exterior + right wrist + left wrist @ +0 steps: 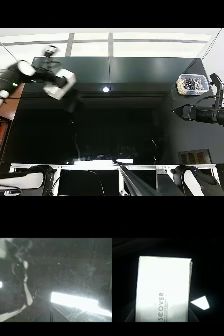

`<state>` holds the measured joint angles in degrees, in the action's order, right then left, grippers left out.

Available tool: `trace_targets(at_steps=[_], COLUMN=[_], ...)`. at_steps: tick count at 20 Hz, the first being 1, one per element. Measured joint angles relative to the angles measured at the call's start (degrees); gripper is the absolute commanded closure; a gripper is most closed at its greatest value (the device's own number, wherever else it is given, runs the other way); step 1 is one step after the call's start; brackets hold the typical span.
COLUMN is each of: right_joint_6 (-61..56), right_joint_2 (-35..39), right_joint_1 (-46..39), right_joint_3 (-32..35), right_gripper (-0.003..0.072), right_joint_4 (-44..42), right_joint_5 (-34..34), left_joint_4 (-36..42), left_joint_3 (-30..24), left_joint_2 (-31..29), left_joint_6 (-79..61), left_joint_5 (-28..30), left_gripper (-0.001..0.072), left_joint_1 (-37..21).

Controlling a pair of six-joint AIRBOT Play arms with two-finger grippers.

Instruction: Fold the box and place the chain.

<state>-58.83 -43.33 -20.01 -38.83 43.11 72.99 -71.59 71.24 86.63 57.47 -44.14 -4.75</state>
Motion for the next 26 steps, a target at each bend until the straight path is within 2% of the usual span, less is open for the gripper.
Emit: trace_targets(at_steps=[2, 4, 8, 10, 11, 12, 14, 17, 18, 19, 20, 23, 25, 26], right_joint_6=[-0.24, -0.63, -1.22, -1.40, -1.51, -1.68, -1.75, -1.95, -1.70, -1.22, -0.83, -0.04, 0.31, 0.98], right_joint_2=[0.00, 0.00, 0.00, 0.00, 0.00, 0.00, 0.00, 0.00, 0.00, 0.00, 0.00, 0.00, 0.24, 0.76], right_joint_1=[0.00, 0.00, 0.00, 0.00, 0.00, 0.00, 0.00, 0.00, 0.00, 0.00, 0.00, 0.00, 0.00, 0.00], right_joint_3=[0.00, 0.00, 0.00, 0.00, 0.00, 0.00, 0.00, -0.02, -0.02, -0.07, -0.07, -0.07, -0.07, -0.07], right_gripper=[0.0673, 0.0672, 0.0672, 0.0672, 0.0672, 0.0673, 0.0672, 0.0672, 0.0672, 0.0672, 0.0672, 0.0673, 0.0674, 0.0674], right_joint_4=[-0.02, -0.50, -1.79, -2.23, -2.23, -2.27, -2.40, -2.51, -2.54, -2.56, -2.56, -2.56, -2.32, -2.25], right_joint_5=[-0.48, -1.31, -2.84, -3.52, -3.78, -4.15, -4.33, -3.98, -3.69, -3.43, -3.17, -0.94, 1.42, 1.70], left_joint_4=[-0.57, -1.25, -3.69, -4.35, -4.59, -4.74, -5.03, -6.19, -6.40, -6.60, -6.62, -5.90, -3.41, -1.46], left_joint_3=[5.79, 13.14, 26.75, 31.76, 33.86, 35.50, 39.15, 46.69, 48.15, 48.83, 48.81, 44.22, 37.20, 32.04], left_joint_2=[5.05, 11.26, 22.71, 26.82, 28.59, 29.81, 31.43, 31.76, 30.73, 29.20, 26.86, 17.86, 9.27, 4.09], left_joint_6=[1.92, 2.99, 4.02, 4.68, 5.38, 6.23, 8.59, 10.49, 10.93, 11.47, 12.39, 14.69, 15.50, 15.58], left_joint_5=[-1.29, -2.43, -3.80, -4.07, -4.00, -4.04, -5.11, -11.58, -14.49, -16.81, -18.88, -23.58, -23.89, -22.99], left_gripper=[0.0418, 0.0417, 0.0416, 0.0398, 0.0120, -0.0007, -0.0006, -0.0002, 0.0045, 0.0335, 0.0694, 0.0686, 0.0686, 0.0686], left_joint_1=[-5.57, -8.72, -11.08, -11.50, -11.67, -11.74, -11.80, -11.89, -11.89, -11.89, -11.89, -11.80, -11.10, -10.23])
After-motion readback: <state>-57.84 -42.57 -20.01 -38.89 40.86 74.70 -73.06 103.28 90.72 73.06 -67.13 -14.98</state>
